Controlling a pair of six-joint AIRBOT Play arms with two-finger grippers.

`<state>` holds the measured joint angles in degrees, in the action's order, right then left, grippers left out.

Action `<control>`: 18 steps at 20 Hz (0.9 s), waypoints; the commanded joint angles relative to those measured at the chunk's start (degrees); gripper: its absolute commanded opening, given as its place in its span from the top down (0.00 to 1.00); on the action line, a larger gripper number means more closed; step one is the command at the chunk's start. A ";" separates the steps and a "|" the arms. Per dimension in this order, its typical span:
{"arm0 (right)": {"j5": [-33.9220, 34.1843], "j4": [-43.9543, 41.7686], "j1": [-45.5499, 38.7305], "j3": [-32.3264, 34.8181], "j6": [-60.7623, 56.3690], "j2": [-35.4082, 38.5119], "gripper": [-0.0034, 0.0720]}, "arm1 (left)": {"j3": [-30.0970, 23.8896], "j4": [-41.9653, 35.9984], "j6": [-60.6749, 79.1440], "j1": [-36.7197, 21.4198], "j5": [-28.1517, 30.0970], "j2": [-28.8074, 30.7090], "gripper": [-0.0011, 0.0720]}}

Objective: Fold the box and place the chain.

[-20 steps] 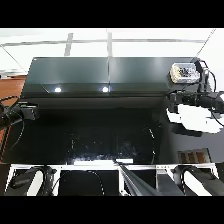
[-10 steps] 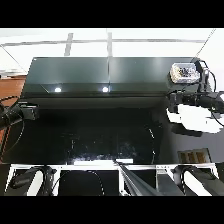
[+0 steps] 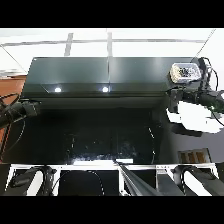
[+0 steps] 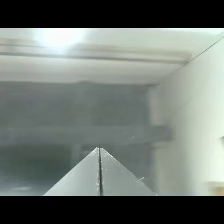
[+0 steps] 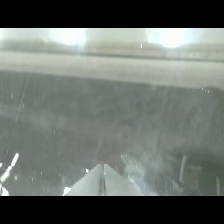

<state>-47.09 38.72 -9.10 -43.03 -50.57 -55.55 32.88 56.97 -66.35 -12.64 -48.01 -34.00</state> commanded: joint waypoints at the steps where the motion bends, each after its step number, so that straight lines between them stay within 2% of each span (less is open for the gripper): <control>1: 3.48 -1.64 0.07 -0.04 -0.13 -0.42 0.01 | -0.76 -14.25 4.17 2.56 4.83 -6.80 0.84; 3: 4.26 4.98 -0.17 -0.04 0.28 -0.81 0.00 | 0.04 -16.65 14.03 7.32 4.37 -12.94 0.00; 4: 4.57 11.26 -0.66 -0.13 -2.23 -0.83 0.00 | 1.25 -15.15 15.34 9.86 3.93 -16.28 0.00; 6: 4.92 31.12 -5.05 -2.03 -16.22 -0.92 0.00 | 5.18 -9.20 11.10 12.72 2.29 -21.35 0.00; 8: 5.14 47.15 -15.08 -5.14 -25.44 -1.90 0.00 | 9.42 -0.79 1.03 13.77 0.85 -24.44 0.00; 9: 5.79 50.07 -21.64 -6.86 -26.75 -3.10 0.00 | 11.43 3.85 -4.24 13.84 -0.39 -25.49 0.00; 11: 7.52 46.38 -37.29 -10.67 -31.91 -7.89 0.00 | 13.33 7.10 -9.29 13.70 -1.86 -26.38 0.00; 13: 2.43 34.99 -50.90 -15.54 -32.30 -14.80 0.00 | 13.33 5.95 -10.05 13.75 -2.47 -26.38 0.00; 16: -12.09 17.81 -62.60 -23.43 -20.33 -26.01 0.00 | 13.31 5.31 -11.72 13.84 -3.50 -26.38 0.00; 18: -25.33 15.82 -63.63 -29.07 -8.96 -32.70 0.00 | 13.31 5.31 -12.92 13.84 -3.48 -26.38 0.00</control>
<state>-55.59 63.37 -65.58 -65.01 -71.72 -79.37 45.82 61.54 -76.27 1.08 -50.59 -60.07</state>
